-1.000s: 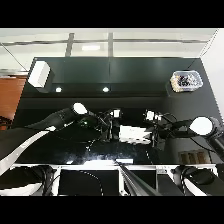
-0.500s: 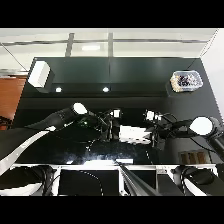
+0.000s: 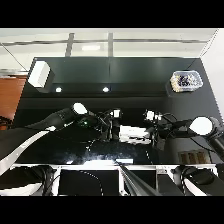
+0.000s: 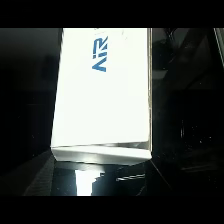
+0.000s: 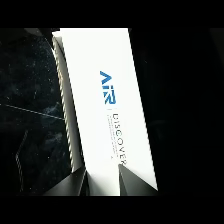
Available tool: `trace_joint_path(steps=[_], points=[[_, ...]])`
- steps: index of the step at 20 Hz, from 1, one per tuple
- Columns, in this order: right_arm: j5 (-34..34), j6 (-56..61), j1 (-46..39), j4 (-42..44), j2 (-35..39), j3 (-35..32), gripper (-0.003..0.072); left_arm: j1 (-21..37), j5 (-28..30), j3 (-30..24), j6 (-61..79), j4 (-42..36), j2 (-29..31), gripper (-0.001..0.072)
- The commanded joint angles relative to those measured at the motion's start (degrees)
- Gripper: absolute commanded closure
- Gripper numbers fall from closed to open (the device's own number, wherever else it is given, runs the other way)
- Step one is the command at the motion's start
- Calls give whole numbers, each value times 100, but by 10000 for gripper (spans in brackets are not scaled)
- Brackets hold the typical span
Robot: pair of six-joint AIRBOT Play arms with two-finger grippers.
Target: Fold the box and place the chain.
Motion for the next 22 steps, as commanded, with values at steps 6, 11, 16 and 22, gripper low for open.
trace_joint_path(steps=[6, 11, 16, 22], points=[[55, 2, 2, 7, 2, 2, 355, -2, 0, 4, 4, 2, -4, 440], [105, 2, 2, 4, 2, 2, 356, -2, 0, 4, 4, 2, -4, 440], [59, 2, 2, -2, 2, 2, 378, -2, 0, 4, 2, 2, -4, 440], [-177, 98, 2, 157, 2, 4, 376, -2, 0, 4, 4, 2, -4, 440]])
